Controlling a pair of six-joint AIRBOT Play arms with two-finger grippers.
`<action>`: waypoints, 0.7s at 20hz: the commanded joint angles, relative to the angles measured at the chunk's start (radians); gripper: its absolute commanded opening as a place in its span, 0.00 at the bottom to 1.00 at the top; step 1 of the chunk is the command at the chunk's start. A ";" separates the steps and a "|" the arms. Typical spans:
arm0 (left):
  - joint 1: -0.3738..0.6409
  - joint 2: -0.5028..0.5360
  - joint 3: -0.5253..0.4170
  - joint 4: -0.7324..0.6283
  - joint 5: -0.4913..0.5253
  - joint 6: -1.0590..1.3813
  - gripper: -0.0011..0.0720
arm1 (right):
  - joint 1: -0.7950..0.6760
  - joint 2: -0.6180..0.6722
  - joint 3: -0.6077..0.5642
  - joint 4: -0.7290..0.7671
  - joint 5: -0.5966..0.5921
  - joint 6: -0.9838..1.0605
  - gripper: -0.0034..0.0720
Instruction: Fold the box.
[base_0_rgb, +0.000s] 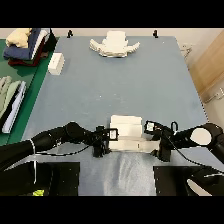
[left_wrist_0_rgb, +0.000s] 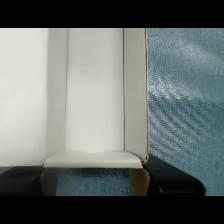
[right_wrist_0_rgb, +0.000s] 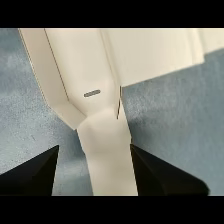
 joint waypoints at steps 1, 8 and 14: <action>0.000 0.000 0.001 0.000 0.000 0.000 0.54 | 0.058 -0.035 -0.018 0.008 -0.139 -0.143 0.97; 0.000 0.000 0.001 0.000 0.001 0.000 0.54 | 0.148 -0.065 -0.018 0.004 -0.179 -0.166 0.57; 0.000 0.000 0.001 0.000 0.000 0.000 0.54 | 0.149 -0.065 -0.018 0.043 -0.186 -0.198 0.30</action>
